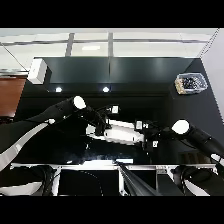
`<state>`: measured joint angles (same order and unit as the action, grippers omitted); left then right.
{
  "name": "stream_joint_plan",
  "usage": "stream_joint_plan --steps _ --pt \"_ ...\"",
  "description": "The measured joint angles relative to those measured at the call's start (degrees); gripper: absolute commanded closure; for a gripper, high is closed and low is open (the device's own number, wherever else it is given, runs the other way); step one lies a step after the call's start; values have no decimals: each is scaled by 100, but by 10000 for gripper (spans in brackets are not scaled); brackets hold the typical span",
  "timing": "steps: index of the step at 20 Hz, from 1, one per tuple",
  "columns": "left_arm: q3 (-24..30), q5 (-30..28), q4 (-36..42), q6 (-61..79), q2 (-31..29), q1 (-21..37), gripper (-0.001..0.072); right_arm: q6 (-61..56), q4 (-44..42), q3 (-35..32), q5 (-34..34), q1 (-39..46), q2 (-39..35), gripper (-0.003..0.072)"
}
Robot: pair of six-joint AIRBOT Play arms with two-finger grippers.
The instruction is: Fold the box and place the chain.
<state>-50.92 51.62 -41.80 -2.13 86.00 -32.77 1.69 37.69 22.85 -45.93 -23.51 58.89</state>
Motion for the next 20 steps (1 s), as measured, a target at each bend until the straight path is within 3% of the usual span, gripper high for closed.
stream_joint_plan --steps 20 --pt "149 125 85 -564 -31 -4 688 46 57 4 424 -238 501 55"
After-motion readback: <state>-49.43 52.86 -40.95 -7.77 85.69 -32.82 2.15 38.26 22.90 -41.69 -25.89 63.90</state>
